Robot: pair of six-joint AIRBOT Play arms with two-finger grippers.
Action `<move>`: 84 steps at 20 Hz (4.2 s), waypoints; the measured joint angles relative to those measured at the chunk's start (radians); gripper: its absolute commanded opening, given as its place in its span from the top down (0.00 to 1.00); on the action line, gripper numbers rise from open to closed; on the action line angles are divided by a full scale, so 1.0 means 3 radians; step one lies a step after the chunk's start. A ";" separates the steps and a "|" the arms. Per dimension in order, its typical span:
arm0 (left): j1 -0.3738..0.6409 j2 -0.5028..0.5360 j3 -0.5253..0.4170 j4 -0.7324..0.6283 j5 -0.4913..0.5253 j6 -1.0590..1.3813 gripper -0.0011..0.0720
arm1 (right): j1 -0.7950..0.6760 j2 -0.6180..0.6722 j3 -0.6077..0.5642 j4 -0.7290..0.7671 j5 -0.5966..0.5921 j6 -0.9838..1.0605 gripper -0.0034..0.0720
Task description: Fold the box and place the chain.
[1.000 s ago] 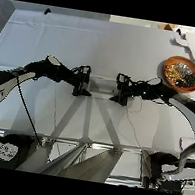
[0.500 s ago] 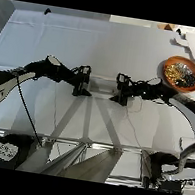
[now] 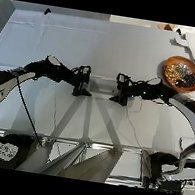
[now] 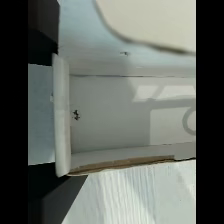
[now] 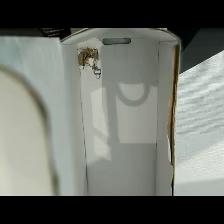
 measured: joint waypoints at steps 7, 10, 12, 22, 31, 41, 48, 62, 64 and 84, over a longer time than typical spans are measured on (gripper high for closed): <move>-0.0001 0.0000 0.0000 -0.0001 0.0004 -0.0003 0.31 | 0.0001 0.0039 0.0000 -0.0061 -0.0018 -0.0009 0.02; -0.0001 0.0000 0.0000 -0.0003 0.0001 -0.0003 0.31 | 0.0001 0.0125 0.0000 -0.0245 -0.0027 0.0014 0.02; -0.0001 0.0000 0.0000 -0.0001 -0.0001 -0.0003 0.31 | -0.0003 0.0216 0.0000 -0.0454 -0.0033 0.0139 0.02; -0.0001 0.0000 0.0000 -0.0003 -0.0004 -0.0004 0.31 | -0.0164 0.0880 -0.0001 -0.1609 0.0275 0.1364 0.94; -0.0001 0.0000 0.0000 -0.0003 -0.0004 -0.0004 0.31 | -0.0120 0.1223 -0.0001 -0.0752 0.0575 0.1558 0.95; -0.0001 0.0000 0.0000 -0.0004 -0.0006 -0.0006 0.31 | 0.0259 0.0635 -0.0001 0.0327 -0.1258 0.1589 0.95; -0.0001 0.0000 0.0000 -0.0006 -0.0004 -0.0010 0.31 | 0.0286 0.0455 -0.0001 0.0454 -0.1451 0.1589 0.95; -0.0001 0.0000 0.0000 0.0000 -0.0004 -0.0003 0.31 | -0.0229 0.1410 -0.0079 -0.1063 -0.0009 0.1492 0.94; -0.0001 0.0000 0.0000 -0.0001 -0.0005 -0.0003 0.31 | -0.0347 0.1279 -0.0098 -0.1127 0.0057 0.1305 0.75; -0.0001 0.0000 0.0000 -0.0001 -0.0006 -0.0003 0.31 | -0.0111 0.0567 -0.0117 -0.0449 0.0045 0.0235 0.75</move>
